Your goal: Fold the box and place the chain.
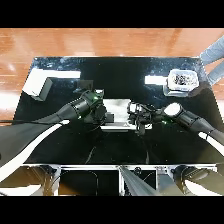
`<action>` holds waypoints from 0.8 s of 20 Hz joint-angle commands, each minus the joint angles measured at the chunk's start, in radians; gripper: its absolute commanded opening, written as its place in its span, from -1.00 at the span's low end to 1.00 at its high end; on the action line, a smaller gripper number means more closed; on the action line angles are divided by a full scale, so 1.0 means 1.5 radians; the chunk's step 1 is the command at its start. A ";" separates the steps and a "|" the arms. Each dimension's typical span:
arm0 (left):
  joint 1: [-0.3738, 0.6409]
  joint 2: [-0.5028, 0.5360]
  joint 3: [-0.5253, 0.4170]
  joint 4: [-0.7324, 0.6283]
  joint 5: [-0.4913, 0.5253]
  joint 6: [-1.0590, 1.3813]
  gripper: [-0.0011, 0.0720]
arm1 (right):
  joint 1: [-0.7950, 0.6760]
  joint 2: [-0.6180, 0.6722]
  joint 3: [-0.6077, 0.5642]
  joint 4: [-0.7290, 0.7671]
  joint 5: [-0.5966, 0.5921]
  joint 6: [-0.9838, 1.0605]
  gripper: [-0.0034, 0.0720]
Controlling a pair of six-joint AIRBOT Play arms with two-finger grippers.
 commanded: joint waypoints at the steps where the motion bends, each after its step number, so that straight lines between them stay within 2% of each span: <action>1: 0.000 0.000 0.001 0.000 -0.003 0.001 -0.92 | 0.002 -0.011 0.000 0.026 -0.010 -0.013 -0.56; 5: 0.000 0.000 0.001 0.000 -0.003 0.002 -0.92 | 0.006 -0.021 0.000 0.048 -0.020 -0.023 -0.55; 6: 0.000 0.000 0.001 0.000 -0.002 0.001 -0.92 | 0.005 -0.021 0.000 0.050 -0.020 -0.024 -0.48; 7: 0.000 0.000 0.001 0.000 -0.003 0.001 -0.92 | 0.005 -0.021 0.000 0.049 -0.020 -0.024 -0.07; 8: 0.000 0.000 0.001 0.000 -0.003 0.002 -0.92 | 0.005 -0.021 0.000 0.049 -0.022 -0.024 0.09; 12: 0.000 0.000 0.001 0.000 -0.002 0.002 -0.92 | 0.005 -0.021 0.000 0.049 -0.022 -0.024 0.07; 13: 0.000 0.000 0.001 0.000 -0.002 0.001 -0.92 | 0.005 -0.021 0.000 0.049 -0.021 -0.024 -0.38; 14: 0.000 0.000 0.001 0.000 -0.002 0.001 -0.92 | 0.005 -0.021 0.000 0.049 -0.022 -0.024 -0.54; 16: 0.000 0.000 0.001 0.000 -0.002 0.002 -0.92 | 0.005 -0.021 0.000 0.049 -0.022 -0.024 -0.53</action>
